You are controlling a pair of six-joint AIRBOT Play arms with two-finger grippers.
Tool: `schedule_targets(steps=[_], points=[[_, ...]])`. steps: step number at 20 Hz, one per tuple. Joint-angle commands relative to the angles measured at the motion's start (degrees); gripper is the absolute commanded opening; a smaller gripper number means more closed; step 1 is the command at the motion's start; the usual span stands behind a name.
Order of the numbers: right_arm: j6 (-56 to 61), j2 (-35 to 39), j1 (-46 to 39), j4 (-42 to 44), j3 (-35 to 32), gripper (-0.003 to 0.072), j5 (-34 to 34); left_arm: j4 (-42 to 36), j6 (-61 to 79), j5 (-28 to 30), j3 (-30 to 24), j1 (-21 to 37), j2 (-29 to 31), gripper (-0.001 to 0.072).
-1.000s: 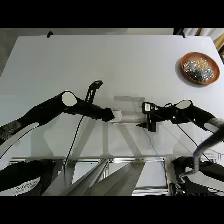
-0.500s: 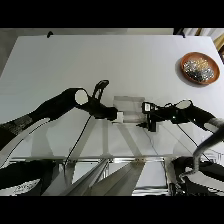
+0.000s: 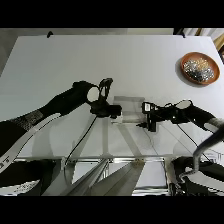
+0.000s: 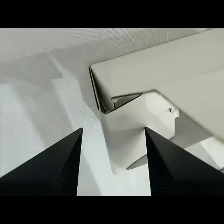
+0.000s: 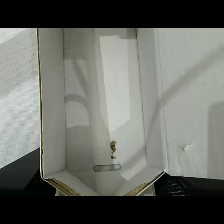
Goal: Fold the box and place the chain.
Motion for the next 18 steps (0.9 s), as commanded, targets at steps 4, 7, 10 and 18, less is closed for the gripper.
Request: schedule_targets(steps=[4, 7, 10, 18], points=[[0.00, 0.02, -0.04, 0.00, 0.04, 0.0471, 0.00, 2.97, -10.51, 1.36, 1.55, -3.02, -2.23, 0.0441], [0.00, 0.02, -0.04, 0.00, 0.04, 0.0471, 0.00, 4.11, -12.15, 1.73, 1.55, -3.41, -2.25, 0.0440], [0.00, 0.02, -0.04, 0.00, 0.04, 0.0471, 0.00, 6.27, -13.79, 1.38, 2.51, -3.34, -2.58, 0.0430], [0.00, 0.02, -0.04, 0.00, 0.04, 0.0471, 0.00, 8.79, -14.71, -6.49, 5.77, -4.37, -7.17, 0.0428]])
